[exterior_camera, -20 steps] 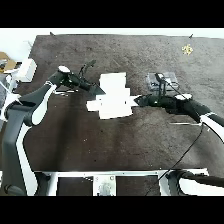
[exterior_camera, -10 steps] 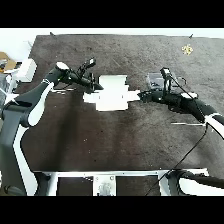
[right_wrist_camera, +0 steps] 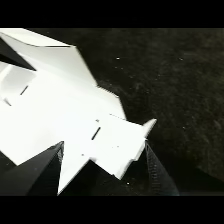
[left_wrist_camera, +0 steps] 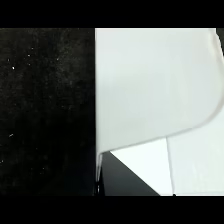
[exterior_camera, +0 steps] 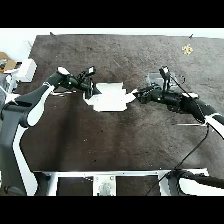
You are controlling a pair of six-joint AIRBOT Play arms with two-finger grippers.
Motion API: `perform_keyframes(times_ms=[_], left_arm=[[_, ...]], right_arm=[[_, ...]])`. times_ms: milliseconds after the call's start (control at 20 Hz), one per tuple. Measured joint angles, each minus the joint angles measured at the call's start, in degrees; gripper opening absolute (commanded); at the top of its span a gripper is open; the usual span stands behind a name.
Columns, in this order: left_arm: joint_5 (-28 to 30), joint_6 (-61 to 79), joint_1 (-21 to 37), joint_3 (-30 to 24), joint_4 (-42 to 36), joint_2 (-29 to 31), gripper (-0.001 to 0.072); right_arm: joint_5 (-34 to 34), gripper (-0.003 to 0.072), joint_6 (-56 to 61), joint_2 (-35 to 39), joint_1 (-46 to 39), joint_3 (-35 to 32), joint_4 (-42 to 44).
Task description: Fold the box and place the chain.
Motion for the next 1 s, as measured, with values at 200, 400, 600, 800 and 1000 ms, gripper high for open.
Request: perform_keyframes(times_ms=[200, 400, 600, 800, 1000], left_arm=[[0.55, 0.85, -0.04, -0.66, -0.02, 0.04, 0.001], [0.81, 1.2, -0.04, -0.81, 0.0, 0.04, 0.001], [0.9, 1.25, -0.04, -0.85, 0.07, 0.04, 0.001], [0.96, 1.25, -0.04, -0.85, 0.11, 0.04, 0.001], [0.98, 1.27, -0.04, -0.85, 0.11, 0.04, 0.001]], right_arm=[[4.37, 0.0584, -5.97, 0.0, 0.04, 0.0, -0.98], [7.37, 0.0585, -11.56, -0.02, 1.16, 0.0, -5.35], [6.05, 0.0662, -15.78, -1.77, 6.25, 0.74, -12.59], [3.06, 0.0686, -15.43, -4.09, 11.54, 2.91, -23.89], [-1.42, 0.0682, -14.86, -5.09, 14.67, 3.89, -29.27]])
